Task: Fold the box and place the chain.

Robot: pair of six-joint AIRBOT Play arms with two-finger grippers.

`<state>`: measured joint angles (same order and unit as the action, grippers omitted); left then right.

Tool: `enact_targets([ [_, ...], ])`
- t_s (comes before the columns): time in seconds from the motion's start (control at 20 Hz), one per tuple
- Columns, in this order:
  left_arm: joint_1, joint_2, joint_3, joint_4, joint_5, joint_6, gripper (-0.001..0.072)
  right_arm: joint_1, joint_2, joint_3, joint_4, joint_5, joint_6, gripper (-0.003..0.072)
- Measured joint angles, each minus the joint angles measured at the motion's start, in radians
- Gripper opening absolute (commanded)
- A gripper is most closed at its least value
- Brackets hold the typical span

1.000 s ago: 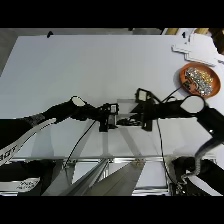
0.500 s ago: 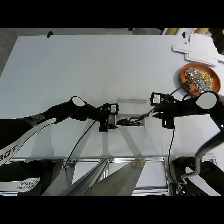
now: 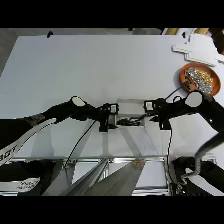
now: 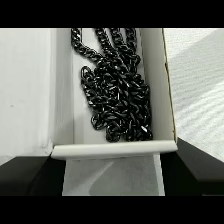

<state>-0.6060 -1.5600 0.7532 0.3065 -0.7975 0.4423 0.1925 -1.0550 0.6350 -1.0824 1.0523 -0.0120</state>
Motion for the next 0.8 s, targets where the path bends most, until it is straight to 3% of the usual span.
enact_targets([
  [0.1,0.0,0.0,0.0,0.0,0.0,0.0,0.017,0.006,-0.005,0.0,0.021,-0.009,-0.012,0.0102],
  [0.8,0.0,0.0,0.0,-0.001,0.001,-0.003,0.017,0.011,-0.01,0.0,0.07,-0.059,-0.026,0.01],
])
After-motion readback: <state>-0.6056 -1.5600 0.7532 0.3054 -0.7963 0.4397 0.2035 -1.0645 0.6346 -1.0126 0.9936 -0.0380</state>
